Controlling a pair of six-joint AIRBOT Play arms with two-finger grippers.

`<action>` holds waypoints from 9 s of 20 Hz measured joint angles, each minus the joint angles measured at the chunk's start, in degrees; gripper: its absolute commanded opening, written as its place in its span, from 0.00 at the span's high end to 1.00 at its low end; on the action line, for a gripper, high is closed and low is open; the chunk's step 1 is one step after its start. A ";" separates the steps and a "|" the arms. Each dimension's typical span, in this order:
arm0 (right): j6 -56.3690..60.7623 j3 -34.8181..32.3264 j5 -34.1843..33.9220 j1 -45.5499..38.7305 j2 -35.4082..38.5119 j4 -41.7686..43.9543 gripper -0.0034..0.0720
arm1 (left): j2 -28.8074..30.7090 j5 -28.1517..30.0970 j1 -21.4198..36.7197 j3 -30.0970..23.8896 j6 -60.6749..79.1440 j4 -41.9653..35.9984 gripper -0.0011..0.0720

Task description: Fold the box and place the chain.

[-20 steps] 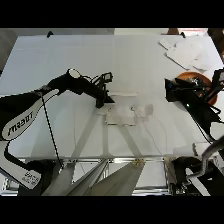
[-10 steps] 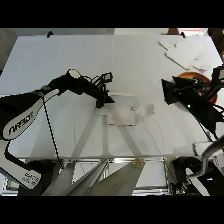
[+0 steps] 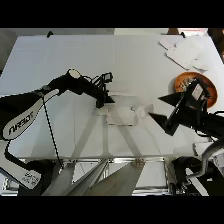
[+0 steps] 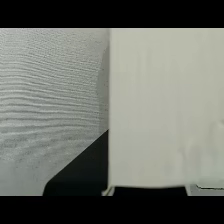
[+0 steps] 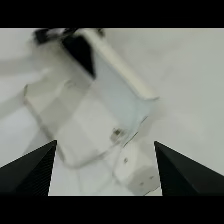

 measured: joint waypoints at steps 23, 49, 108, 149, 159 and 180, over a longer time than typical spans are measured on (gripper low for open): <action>-32.06 -4.83 -5.55 2.73 -22.56 0.48 0.04 | 0.00 0.02 0.00 -0.02 0.00 0.04 0.98; -52.00 -10.97 -18.80 4.00 -38.03 24.15 0.04 | 0.00 0.00 0.00 -0.02 0.00 0.04 0.98; -52.81 7.56 -2.58 -5.49 -56.41 20.98 0.04 | -0.02 0.00 -0.09 -0.02 0.02 0.02 0.96; -57.90 15.28 4.00 -2.99 -67.67 21.07 0.04 | -0.02 0.00 -0.09 -0.02 0.02 0.04 0.96; -57.94 15.28 4.11 -2.97 -67.67 20.98 0.27 | -0.02 -0.02 -0.09 -0.02 0.02 0.04 0.96; -57.96 15.28 4.15 -2.97 -67.67 20.87 0.27 | -0.02 0.46 -0.15 -0.02 0.02 0.02 0.96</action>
